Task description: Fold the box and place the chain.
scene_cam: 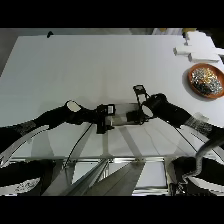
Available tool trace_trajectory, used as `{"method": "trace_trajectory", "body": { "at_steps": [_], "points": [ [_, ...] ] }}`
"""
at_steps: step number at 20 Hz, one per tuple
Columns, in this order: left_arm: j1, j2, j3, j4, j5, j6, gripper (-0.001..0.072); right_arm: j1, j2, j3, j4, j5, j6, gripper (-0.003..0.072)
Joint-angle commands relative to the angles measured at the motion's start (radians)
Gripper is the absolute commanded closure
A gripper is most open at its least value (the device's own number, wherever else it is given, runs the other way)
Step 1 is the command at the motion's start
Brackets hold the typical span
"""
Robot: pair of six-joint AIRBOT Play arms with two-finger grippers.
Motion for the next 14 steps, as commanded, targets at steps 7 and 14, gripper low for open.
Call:
{"method": "trace_trajectory", "body": {
  "at_steps": [7, 14],
  "points": [
    [0.0, 0.0, 0.0, -0.001, 0.002, -0.001, 0.0503, 0.001, 0.009, -0.01, 0.0, -0.006, -0.029, 0.0529],
    [0.0, 0.0, 0.0, -0.001, 0.002, -0.001, 0.0503, 0.0, 0.273, -0.003, -0.018, 0.09, -0.345, 0.0307]
  ]
}}
